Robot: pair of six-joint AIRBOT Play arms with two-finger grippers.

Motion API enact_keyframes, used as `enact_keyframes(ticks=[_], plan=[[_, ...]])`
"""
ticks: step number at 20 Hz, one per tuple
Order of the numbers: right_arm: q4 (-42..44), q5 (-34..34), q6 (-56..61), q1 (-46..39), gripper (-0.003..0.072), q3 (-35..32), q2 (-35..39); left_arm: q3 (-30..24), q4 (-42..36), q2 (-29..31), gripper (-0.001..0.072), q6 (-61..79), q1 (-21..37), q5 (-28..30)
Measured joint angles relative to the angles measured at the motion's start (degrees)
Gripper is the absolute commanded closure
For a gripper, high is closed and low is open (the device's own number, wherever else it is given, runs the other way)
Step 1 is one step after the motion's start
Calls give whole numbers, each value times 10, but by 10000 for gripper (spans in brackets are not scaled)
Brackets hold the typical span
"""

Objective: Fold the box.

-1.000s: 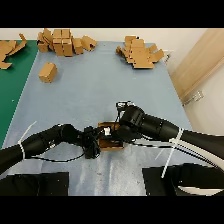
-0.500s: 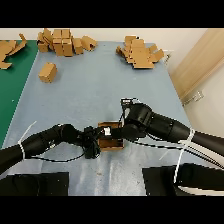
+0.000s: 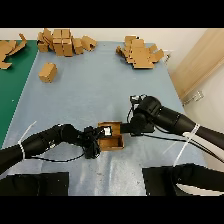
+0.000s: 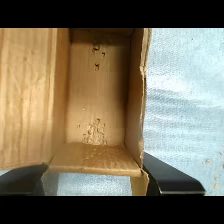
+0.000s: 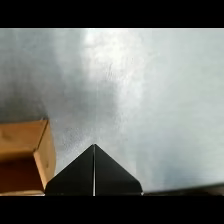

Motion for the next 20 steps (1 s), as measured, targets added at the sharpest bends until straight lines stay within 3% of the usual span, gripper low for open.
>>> enact_keyframes(ticks=[2, 5, 9, 14, 20], plan=[[71, 63, -100, -80, 681, -12, -5, 0, 0, 0, 190, 0, 0, 0], [260, 135, -302, -210, 680, -20, -39, 0, 0, 0, 190, 0, 0, 0], [521, 139, -560, -310, 681, -16, -131, 0, 0, 0, 190, 0, 0, 0], [677, 50, -772, -304, 681, -4, -207, 0, 0, 0, 190, 0, 0, 0], [730, 16, -935, -246, 680, -78, -147, 0, 0, 0, 190, 0, 0, 0]])
